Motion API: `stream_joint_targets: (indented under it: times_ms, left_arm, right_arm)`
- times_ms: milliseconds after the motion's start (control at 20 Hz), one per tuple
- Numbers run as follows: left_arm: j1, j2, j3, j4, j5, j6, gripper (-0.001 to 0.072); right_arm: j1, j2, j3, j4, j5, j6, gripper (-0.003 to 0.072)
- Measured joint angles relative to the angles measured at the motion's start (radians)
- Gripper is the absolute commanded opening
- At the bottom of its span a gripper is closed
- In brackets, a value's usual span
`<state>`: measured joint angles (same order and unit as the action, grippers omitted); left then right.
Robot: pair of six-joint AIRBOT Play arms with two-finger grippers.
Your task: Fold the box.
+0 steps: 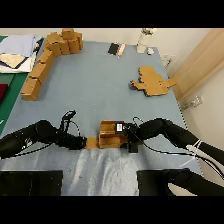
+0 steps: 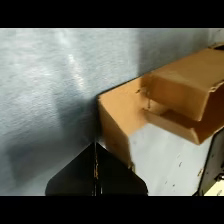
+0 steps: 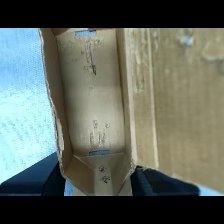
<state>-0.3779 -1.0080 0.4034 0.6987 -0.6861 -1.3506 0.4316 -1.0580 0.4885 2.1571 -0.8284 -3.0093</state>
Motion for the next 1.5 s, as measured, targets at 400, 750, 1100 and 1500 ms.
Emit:
stream_joint_targets:
  times_ms: [400, 750, 1100, 1500]
  left_arm:
    - [-0.026, 0.028, 0.048, -0.054, -0.021, 0.006, 0.0011]
    - [-0.028, 0.04, 0.081, -0.181, -0.061, 0.097, 0.0023]
    - [-0.028, 0.041, 0.085, -0.219, -0.056, 0.127, 0.0304]
    - [0.07, 0.087, 0.103, -0.156, -0.148, 0.117, 0.001]
  right_arm:
    - [0.0, 0.0, 0.0, 0.0, 0.0, 0.0, 0.0476]
    - [0.0, 0.0, 0.0, 0.0, 0.0, 0.0, 0.0476]
    - [0.0, 0.0, 0.0, 0.0, 0.0, 0.0, 0.0476]
    - [0.0, 0.0, 0.0, 0.0, 0.0, 0.0, 0.0476]
